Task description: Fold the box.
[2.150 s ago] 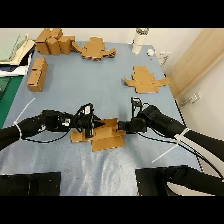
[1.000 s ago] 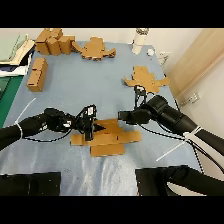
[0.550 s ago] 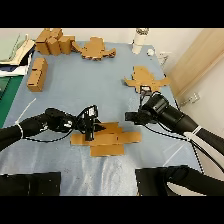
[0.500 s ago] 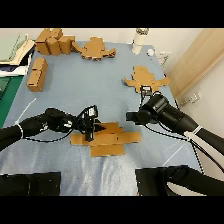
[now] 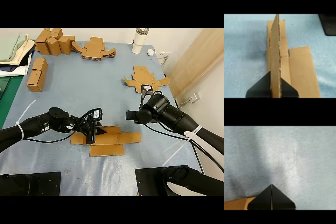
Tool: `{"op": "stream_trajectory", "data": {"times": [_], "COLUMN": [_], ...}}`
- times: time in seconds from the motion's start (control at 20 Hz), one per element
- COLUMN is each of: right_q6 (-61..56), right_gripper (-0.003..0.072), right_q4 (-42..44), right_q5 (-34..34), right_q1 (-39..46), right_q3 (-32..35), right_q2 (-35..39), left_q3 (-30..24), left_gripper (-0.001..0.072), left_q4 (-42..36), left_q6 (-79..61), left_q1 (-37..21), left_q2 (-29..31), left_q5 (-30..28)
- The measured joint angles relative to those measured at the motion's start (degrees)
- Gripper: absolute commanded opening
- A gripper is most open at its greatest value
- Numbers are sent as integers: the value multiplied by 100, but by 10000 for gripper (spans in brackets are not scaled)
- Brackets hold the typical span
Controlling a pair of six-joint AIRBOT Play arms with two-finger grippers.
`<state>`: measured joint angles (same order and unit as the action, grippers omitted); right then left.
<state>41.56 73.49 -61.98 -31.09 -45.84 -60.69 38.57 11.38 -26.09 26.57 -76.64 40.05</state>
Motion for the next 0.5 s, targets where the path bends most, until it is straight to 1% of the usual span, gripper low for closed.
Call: {"op": "stream_trajectory", "data": {"times": [0.2, 0.25, 0.5], "right_q6": [48, 92, 323], "right_gripper": [0, 0, 0], "right_q4": [105, 151, 341], "right_q5": [68, 92, 136], "right_q1": [0, 0, 0], "right_q3": [0, 0, 0], "right_q2": [0, 0, 0], "left_q3": [22, 68, 382], "left_gripper": [15, 15, 15], "left_q4": [343, 476, 833], "left_q6": [535, 739, 1574], "left_q1": [28, 24, 15], "left_q2": [-13, -37, -11], "left_q5": [98, -48, 175]}}
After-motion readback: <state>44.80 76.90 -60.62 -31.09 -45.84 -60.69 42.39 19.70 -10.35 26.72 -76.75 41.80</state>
